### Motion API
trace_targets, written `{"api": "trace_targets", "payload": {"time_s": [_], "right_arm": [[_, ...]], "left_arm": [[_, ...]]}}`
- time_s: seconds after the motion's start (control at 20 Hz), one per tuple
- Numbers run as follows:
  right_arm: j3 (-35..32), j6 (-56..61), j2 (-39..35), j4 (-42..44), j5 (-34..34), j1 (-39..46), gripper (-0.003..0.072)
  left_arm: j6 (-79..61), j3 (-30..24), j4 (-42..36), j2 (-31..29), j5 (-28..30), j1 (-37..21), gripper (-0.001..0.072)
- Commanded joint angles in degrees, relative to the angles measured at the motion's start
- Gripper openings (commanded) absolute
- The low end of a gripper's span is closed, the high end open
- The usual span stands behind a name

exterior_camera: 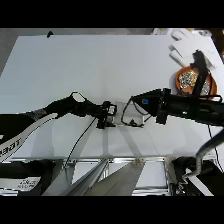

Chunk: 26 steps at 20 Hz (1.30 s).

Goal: Fold the box and place the chain.

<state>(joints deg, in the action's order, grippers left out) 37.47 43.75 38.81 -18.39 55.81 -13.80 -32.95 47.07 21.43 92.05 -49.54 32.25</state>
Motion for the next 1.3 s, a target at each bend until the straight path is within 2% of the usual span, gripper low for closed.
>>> {"api": "trace_targets", "payload": {"time_s": [0.0, 0.1, 0.25, 0.45, 0.5, 0.55, 0.6, 0.65, 0.7, 0.85, 0.95, 1.05, 1.1, 1.15, 1.25], "right_arm": [[-1.3, 3.4, 4.2, -9.2, 1.1, -0.1, 0.0013], [-3.1, 4.4, 7.5, -13.7, 1.1, -0.1, 0.0013], [-5.8, 4.2, 12.2, -14.7, 1.1, -0.4, 0.0014], [-6.0, 4.3, 15.9, -17.8, -0.8, -4.5, 0.0026], [-6.0, 4.3, 16.1, -18.0, -1.4, -5.3, 0.0102], [-5.9, 4.4, 16.1, -17.9, -1.7, -5.3, 0.0140], [-5.4, 4.7, 16.0, -17.9, -1.4, -4.9, 0.0147], [-4.4, 6.3, 15.9, -17.9, -0.3, -4.3, 0.0191], [-2.7, 7.6, 15.8, -17.9, 1.4, -3.3, 0.0195], [5.4, 9.3, 15.5, -18.5, 8.5, 1.5, 0.0191], [10.4, 12.9, 15.5, -20.5, 9.5, 5.4, 0.0165], [12.8, 17.7, 15.5, -25.0, 6.9, 9.2, 0.0150], [12.8, 20.1, 15.6, -27.8, 5.0, 10.8, 0.0114], [12.8, 22.5, 15.8, -32.7, 3.1, 12.0, 0.0073], [12.8, 30.1, 17.4, -47.3, 0.2, 12.6, 0.0073]], "left_arm": [[0.0, 0.0, 0.0, 0.0, 0.0, 0.0, 0.0072], [0.0, 0.0, 0.0, 0.0, 0.0, 0.0, 0.0072], [0.0, 0.0, 0.0, 0.0, 0.0, 0.0, 0.0072], [0.0, 0.0, 0.0, 0.0, 0.0, 0.0, 0.0072], [0.0, 0.0, 0.0, 0.0, 0.0, 0.0, 0.0072], [0.0, 0.0, 0.0, 0.0, 0.0, 0.0, 0.0072], [0.0, 0.0, 0.0, 0.0, 0.0, 0.0, 0.0072], [0.0, 0.0, 0.0, 0.0, 0.0, 0.0, 0.0072], [0.0, 0.0, 0.0, 0.0, 0.0, 0.0, 0.0072], [0.0, 0.0, 0.0, 0.0, 0.0, 0.0, 0.0072], [0.0, 0.0, 0.0, 0.0, 0.0, 0.0, 0.0072], [0.0, 0.0, 0.0, 0.0, 0.0, 0.0, 0.0072], [0.0, 0.0, 0.0, 0.0, 0.0, 0.0, 0.0072], [0.0, 0.0, 0.0, 0.0, 0.0, 0.0, 0.0072], [0.0, 0.0, 0.0, 0.0, 0.0, 0.0, 0.0072]]}}
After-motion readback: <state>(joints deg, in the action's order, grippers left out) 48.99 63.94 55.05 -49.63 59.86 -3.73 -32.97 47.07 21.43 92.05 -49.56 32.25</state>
